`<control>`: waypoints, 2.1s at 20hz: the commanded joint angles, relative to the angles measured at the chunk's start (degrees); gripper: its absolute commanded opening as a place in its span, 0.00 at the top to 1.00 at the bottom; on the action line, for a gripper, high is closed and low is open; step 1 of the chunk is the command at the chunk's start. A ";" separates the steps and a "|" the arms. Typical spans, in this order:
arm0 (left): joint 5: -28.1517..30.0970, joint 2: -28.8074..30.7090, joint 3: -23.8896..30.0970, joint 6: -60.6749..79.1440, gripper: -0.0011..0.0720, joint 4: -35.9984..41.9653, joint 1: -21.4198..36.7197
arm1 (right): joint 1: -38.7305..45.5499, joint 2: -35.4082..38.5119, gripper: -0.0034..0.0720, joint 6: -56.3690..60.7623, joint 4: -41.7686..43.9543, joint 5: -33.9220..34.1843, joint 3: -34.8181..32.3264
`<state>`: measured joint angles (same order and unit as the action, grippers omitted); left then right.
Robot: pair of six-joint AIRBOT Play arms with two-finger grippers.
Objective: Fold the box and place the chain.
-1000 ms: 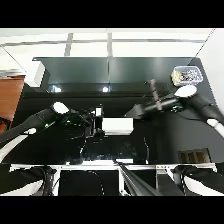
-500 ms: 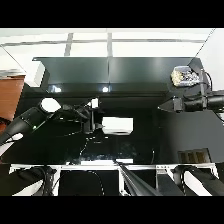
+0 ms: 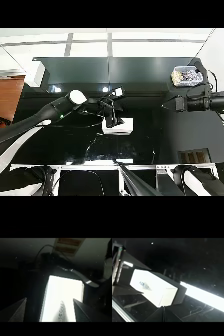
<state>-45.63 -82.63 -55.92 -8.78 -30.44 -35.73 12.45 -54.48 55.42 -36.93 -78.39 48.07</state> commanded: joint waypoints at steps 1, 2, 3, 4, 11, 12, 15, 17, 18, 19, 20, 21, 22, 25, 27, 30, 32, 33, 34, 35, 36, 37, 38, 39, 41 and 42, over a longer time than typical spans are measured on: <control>-2.95 -3.13 -1.60 -2.25 0.02 -0.92 -0.46 | 0.04 0.04 0.94 -1.18 -0.20 0.35 -0.02; -4.04 -3.34 -1.60 -2.23 0.01 -1.64 -0.46 | 0.04 0.04 0.94 -1.29 -0.20 0.44 -0.02; -4.55 -3.45 -1.60 -2.23 0.02 -4.09 -0.63 | 0.04 0.04 0.94 -1.62 -0.20 0.72 -0.02; -4.57 -3.54 -1.60 -2.91 0.02 -6.43 -1.03 | 0.04 0.04 0.94 -1.95 -0.17 0.94 -0.02; -9.07 -3.52 -2.97 -3.89 0.02 -7.13 -1.38 | 0.04 0.04 0.94 -2.80 -0.20 1.75 -0.02; -9.14 -3.52 -3.02 -3.89 0.02 -7.58 -1.40 | 0.04 0.04 0.94 -2.91 -0.20 1.75 -0.02; -9.09 -3.52 -3.02 -3.89 0.01 -10.78 -1.40 | 0.04 0.04 0.94 -2.95 -0.20 1.86 -0.02; -9.07 -3.52 -3.02 -3.87 0.01 -12.61 -1.40 | 0.04 0.04 0.94 -2.95 -0.20 1.95 -0.02; -9.07 -3.52 -3.02 -3.87 0.01 -13.11 -1.40 | 0.04 0.04 0.94 -2.95 -0.20 1.95 -0.02; -9.07 -3.52 -3.02 -3.87 0.01 -13.55 -1.40 | 0.04 0.04 0.94 -2.95 -0.20 1.95 -0.02; -9.07 -3.52 -3.02 -3.87 0.01 -14.27 -1.49 | 0.04 0.04 0.94 -2.93 -0.20 1.95 -0.02; -8.96 -3.52 -3.02 -3.89 0.01 -15.67 -1.79 | 0.04 0.04 0.94 -2.93 -0.20 1.95 -0.02; -8.79 -3.52 -3.02 -3.87 0.01 -17.07 -2.21 | 0.04 0.04 0.94 -2.93 -0.20 1.95 -0.02; -5.22 -3.58 -3.02 -3.89 0.01 -21.64 -4.83 | 0.04 0.04 0.94 -2.93 -0.20 2.03 -0.02; 0.35 -3.69 -3.02 -3.89 0.02 -21.86 -6.86 | 0.04 0.04 0.94 -2.93 -0.20 2.43 -0.02; 1.31 -3.04 -4.07 -5.49 0.50 -22.08 -7.67 | 0.04 0.04 0.94 -2.93 -0.20 2.62 -0.02; 0.63 -1.27 -5.88 -10.08 0.68 -24.04 -6.21 | 0.04 0.04 0.94 -2.93 -0.20 2.62 -0.02; -0.50 -0.26 -7.02 -11.76 0.68 -25.29 -4.63 | 0.04 0.04 0.94 -2.91 -0.20 2.73 -0.02; -1.99 0.66 -8.09 -14.29 0.68 -26.80 -2.62 | 0.04 0.04 0.94 -2.93 -0.20 2.91 -0.02; -3.91 1.64 -9.01 -17.49 0.68 -28.41 -0.15 | 0.04 0.04 0.94 -2.93 -0.20 3.08 -0.02; -6.60 2.84 -9.70 -21.44 0.68 -30.51 3.26 | 0.04 0.04 0.94 -2.93 -0.20 3.26 -0.02; -9.07 3.80 -10.03 -25.05 0.68 -32.65 6.51 | 0.04 0.04 0.94 -2.91 -0.20 3.41 -0.02; -11.54 4.63 -10.08 -29.11 0.68 -34.93 10.01 | 0.04 0.04 0.94 -2.91 -0.20 3.67 -0.02; -14.43 5.29 -10.08 -33.73 0.68 -37.70 14.05 | 0.04 0.04 0.94 -2.91 -0.20 3.89 -0.02; -19.85 5.88 -10.03 -43.10 0.68 -43.56 22.25 | 0.04 0.04 0.94 -2.91 -0.20 4.37 -0.02; -21.90 5.90 -10.03 -47.95 0.68 -46.99 26.27 | 0.04 0.04 0.94 -2.91 -0.20 4.70 -0.02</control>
<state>-59.51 -77.87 -65.58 -41.91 -68.01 -19.51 12.47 -54.50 52.49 -37.15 -74.54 48.07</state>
